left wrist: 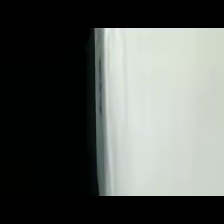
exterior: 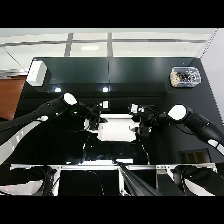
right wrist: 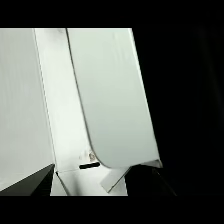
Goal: Fold the box and place the chain.
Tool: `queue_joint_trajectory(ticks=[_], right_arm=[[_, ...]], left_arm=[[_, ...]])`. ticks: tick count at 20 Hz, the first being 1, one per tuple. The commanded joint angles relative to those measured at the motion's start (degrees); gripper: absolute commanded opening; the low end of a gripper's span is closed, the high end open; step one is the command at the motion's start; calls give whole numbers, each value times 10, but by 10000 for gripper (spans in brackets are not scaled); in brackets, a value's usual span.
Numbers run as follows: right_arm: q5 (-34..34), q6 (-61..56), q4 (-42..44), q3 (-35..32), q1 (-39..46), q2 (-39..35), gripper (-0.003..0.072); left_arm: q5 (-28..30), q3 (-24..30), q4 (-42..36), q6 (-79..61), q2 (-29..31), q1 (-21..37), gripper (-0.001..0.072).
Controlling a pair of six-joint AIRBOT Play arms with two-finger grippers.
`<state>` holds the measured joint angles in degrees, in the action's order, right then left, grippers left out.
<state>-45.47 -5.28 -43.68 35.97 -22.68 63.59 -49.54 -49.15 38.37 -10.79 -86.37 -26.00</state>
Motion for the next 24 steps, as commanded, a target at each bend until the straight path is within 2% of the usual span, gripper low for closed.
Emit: queue_joint_trajectory(ticks=[1, 3, 6, 8, 11, 16, 21, 24], right_arm=[[-21, 35, -23, 0, 7, 14, 702], [-35, 16, -80, 0, 29, 14, 702], [-128, -6, -88, 0, 48, 14, 702], [-160, -37, -82, -1, 38, 14, 702], [-142, -43, -65, -15, 2, 14, 703], [-64, -48, 32, -30, -11, 14, 703], [-66, -48, 35, -30, -10, 14, 703], [-90, -36, 36, -30, -12, 14, 702]], left_arm=[[1, 0, -1, 1, 0, 0, 24], [1, 0, -1, 1, 0, 0, 24], [1, 0, -1, 1, 0, 0, 24], [1, 0, -1, 1, 0, 0, 24], [0, 0, -1, 1, 0, 0, 24], [0, 0, -1, 1, 0, 0, 24], [0, 0, -1, 1, 0, 0, 24], [0, 0, -1, 1, 0, 0, 24]])
